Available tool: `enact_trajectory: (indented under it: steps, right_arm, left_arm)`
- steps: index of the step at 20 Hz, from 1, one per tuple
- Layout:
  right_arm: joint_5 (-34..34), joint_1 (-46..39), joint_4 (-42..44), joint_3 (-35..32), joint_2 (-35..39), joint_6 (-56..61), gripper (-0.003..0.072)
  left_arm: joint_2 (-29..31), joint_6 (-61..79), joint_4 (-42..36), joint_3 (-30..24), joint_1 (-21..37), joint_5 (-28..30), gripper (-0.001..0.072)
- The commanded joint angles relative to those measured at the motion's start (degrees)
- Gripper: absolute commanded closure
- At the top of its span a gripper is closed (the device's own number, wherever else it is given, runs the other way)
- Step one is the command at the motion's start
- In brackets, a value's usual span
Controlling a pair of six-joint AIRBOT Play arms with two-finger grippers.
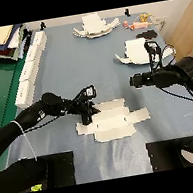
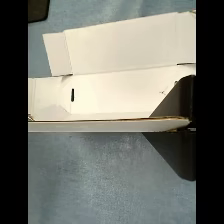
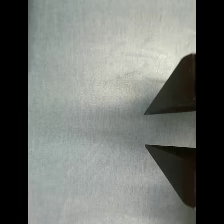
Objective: Fold the box.
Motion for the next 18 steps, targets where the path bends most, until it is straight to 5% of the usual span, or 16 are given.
enact_trajectory:
  steps: [1,11,18]
  right_arm:
    - [-0.1,0.1,0.6,-0.3,0.0,0.0,0.0377]
    - [0.0,0.0,1.0,-0.3,0.0,0.0,0.0377]
    - [0.0,0.0,1.0,-0.3,0.0,0.0,0.0378]
  left_arm:
    - [0.0,-2.1,0.1,-0.1,-0.3,-0.1,0.0697]
    - [0.0,-5.7,5.0,-0.2,-0.4,0.6,0.0698]
    - [6.2,2.1,4.5,-1.6,-7.5,16.6,0.0702]
